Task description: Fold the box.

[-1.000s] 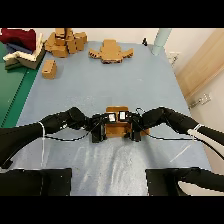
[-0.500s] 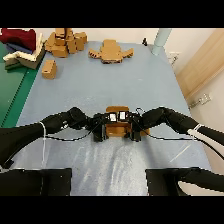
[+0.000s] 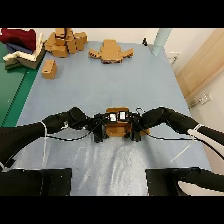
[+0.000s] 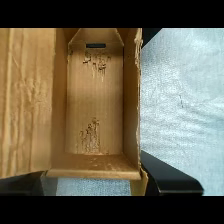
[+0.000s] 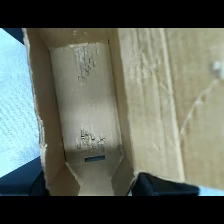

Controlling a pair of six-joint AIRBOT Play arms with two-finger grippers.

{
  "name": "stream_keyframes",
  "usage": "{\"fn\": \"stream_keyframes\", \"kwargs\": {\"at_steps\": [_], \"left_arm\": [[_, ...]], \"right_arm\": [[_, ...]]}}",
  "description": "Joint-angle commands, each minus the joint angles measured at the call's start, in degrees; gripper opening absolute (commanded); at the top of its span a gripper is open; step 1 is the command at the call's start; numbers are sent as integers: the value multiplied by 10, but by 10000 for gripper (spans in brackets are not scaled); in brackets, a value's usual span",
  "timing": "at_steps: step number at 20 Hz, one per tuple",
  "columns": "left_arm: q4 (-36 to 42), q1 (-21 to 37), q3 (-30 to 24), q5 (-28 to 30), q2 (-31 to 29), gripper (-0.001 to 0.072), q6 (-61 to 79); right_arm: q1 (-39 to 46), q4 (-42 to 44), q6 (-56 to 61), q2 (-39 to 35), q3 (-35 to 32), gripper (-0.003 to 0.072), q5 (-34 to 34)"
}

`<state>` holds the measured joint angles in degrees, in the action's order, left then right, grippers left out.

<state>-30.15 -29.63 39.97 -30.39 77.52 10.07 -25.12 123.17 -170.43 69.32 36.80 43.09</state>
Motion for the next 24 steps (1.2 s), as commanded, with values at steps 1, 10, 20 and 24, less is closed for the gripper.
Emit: {"fn": "stream_keyframes", "kwargs": {"at_steps": [1, 10, 20, 24], "left_arm": [[0, 0, 0, 0, 0, 324, 0], [0, 0, 0, 0, 0, 325, 0], [0, 0, 0, 0, 0, 324, 0], [0, 0, 0, 0, 0, 324, 0]], "right_arm": [[0, 0, 0, 0, 0, 594, 0], [0, 0, 0, 0, 0, 594, 0], [-3, 5, 0, 0, 0, 601, 15], [1, -11, 48, -15, 0, 720, 31]]}}
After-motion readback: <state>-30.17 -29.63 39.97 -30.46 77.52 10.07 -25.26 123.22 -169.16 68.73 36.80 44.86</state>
